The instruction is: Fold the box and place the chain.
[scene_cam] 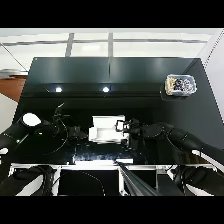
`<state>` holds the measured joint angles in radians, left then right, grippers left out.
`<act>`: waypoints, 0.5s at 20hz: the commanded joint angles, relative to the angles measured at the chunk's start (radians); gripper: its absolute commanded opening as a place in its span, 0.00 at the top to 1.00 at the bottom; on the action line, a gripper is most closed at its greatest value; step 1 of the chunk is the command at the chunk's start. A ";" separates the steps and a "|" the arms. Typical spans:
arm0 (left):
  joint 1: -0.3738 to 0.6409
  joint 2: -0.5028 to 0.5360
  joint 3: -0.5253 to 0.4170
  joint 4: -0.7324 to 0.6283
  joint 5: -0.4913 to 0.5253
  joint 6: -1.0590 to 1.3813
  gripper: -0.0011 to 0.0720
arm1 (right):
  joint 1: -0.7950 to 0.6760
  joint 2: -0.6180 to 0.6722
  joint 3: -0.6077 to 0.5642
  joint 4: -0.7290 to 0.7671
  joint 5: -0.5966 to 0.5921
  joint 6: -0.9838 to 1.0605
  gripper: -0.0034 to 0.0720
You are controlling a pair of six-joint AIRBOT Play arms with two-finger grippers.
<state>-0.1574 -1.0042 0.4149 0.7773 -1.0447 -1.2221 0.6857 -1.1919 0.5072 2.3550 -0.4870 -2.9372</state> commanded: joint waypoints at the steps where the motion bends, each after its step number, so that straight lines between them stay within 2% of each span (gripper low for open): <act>1: -0.057 0.002 0.013 -0.011 -0.003 0.004 0.01 | 0.000 0.000 0.000 0.001 0.007 0.001 0.43; 5: -0.108 0.001 0.029 -0.016 0.052 -0.005 0.01 | 0.000 0.000 0.000 0.001 0.008 0.001 0.43; 10: -0.112 0.001 0.030 -0.035 0.060 -0.005 0.01 | 0.000 0.000 0.000 0.001 0.008 0.001 0.43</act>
<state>-0.2619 -1.0035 0.4419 0.7517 -0.9962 -1.2251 0.6857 -1.1919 0.5072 2.3558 -0.4793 -2.9334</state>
